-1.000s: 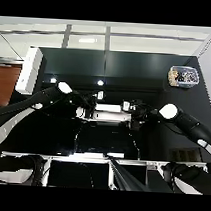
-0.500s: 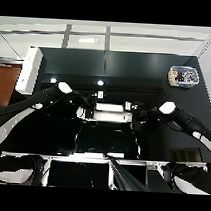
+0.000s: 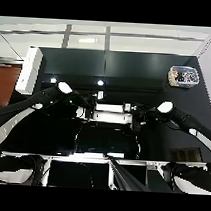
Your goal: Fold the box and place the chain.
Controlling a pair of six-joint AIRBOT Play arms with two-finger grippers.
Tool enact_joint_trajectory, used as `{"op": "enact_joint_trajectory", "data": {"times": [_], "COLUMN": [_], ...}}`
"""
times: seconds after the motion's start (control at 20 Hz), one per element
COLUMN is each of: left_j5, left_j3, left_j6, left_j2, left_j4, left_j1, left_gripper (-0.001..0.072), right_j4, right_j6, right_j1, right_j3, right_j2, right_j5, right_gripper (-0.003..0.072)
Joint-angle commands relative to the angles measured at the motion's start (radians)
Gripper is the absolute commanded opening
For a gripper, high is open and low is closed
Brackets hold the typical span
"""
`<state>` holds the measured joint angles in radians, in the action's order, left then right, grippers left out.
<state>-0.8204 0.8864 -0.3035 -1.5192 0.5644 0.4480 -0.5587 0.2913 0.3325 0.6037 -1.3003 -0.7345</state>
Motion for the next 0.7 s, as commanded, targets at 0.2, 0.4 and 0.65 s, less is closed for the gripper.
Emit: {"op": "enact_joint_trajectory", "data": {"times": [0.2,0.4,0.65], "left_j5": [0.001,0.000,0.000], "left_j3": [0.000,0.000,0.000], "left_j6": [0.001,0.008,0.023], "left_j2": [0.000,0.000,0.000], "left_j4": [0.000,0.000,0.000], "left_j1": [0.000,0.001,0.000], "left_gripper": [0.0031,0.0031,0.0031], "right_j4": [0.027,0.027,0.027], "right_j6": [0.024,0.023,0.023], "right_j1": [0.000,0.000,0.000], "right_j3": [0.000,0.000,0.000], "right_j2": [-0.014,-0.014,-0.014], "right_j5": [0.003,0.005,0.006], "right_gripper": [0.0697,0.0590,0.0590]}}
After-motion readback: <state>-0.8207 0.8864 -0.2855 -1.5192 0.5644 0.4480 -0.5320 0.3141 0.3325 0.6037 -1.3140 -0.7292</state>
